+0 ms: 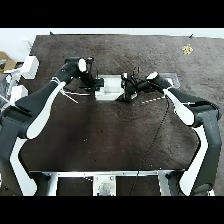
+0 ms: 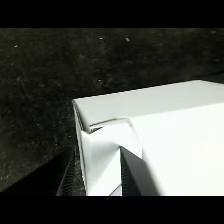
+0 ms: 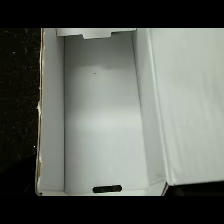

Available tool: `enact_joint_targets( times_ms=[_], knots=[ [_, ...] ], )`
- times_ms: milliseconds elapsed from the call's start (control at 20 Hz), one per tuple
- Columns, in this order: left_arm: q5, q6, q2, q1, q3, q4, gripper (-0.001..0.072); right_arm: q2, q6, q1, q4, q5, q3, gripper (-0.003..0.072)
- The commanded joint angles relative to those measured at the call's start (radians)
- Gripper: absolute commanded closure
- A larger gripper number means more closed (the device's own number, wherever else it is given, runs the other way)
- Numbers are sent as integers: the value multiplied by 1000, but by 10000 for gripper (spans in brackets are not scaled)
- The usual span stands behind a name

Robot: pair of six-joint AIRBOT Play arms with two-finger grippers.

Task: Fold the box and place the chain.

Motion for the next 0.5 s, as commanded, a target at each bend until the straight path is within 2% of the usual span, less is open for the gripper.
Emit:
enact_joint_targets(
  times_ms=[0,100,450],
  knots=[
    [-124,-132,-58,-59,112,171,419,0,0,1,0,0,0,246],
    [-168,-164,-94,-81,158,215,419,0,0,1,0,0,0,246],
    [-165,-241,-110,-103,160,325,421,0,0,1,0,0,0,246]
  ],
)
